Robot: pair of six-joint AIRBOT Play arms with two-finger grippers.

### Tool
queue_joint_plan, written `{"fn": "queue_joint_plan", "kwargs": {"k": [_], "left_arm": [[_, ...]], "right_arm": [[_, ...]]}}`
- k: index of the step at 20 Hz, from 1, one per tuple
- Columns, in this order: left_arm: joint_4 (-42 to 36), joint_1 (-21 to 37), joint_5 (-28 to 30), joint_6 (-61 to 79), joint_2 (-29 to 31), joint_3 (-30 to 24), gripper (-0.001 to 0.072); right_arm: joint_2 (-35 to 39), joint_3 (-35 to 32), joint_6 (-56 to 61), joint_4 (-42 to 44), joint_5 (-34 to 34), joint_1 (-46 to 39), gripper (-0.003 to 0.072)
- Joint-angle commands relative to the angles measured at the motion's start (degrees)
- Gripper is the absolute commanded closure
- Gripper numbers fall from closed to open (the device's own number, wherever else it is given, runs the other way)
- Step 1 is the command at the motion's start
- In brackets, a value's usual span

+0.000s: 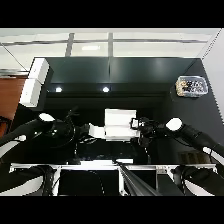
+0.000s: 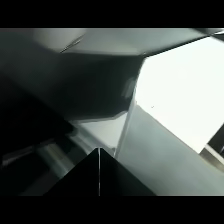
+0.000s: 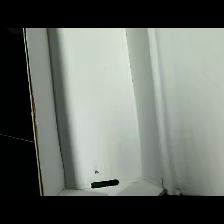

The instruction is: Fold the box and place the chain.

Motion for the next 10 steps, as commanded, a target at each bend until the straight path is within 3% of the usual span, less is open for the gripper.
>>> {"fn": "queue_joint_plan", "kwargs": {"k": [1, 3, 4, 6, 7, 8, 10], "left_arm": [[-4.07, -1.31, 0.35, 5.88, -0.37, 0.26, 0.0681], [-4.09, -1.31, -1.16, 7.56, -0.37, 1.31, 0.0676], [-4.09, -1.31, -1.57, 8.04, -0.37, 2.01, 0.0592], [-4.04, -1.31, -2.58, 8.07, -0.37, 3.74, 0.0357], [-4.04, -1.31, -2.84, 8.04, -0.37, 4.63, 0.0199], [-4.04, -1.31, -2.97, 8.02, -0.37, 5.42, 0.0114], [-4.02, -1.4, -3.69, 8.02, -0.37, 6.95, 0.0071]], "right_arm": [[0.0, 0.07, 0.0, 0.0, 0.0, 0.02, 0.0526], [0.0, 0.07, 0.0, 0.0, 0.0, 0.02, 0.0526], [0.0, 0.07, 0.0, 0.0, 0.0, 0.02, 0.0526], [0.0, 0.07, 0.0, 0.0, 0.0, 0.02, 0.0526], [0.0, 0.07, 0.0, 0.0, 0.0, 0.02, 0.0526], [0.0, 0.07, 0.0, 0.0, 0.0, 0.02, 0.0526], [0.0, 0.07, 0.0, 0.0, 0.0, 0.02, 0.0525]]}}
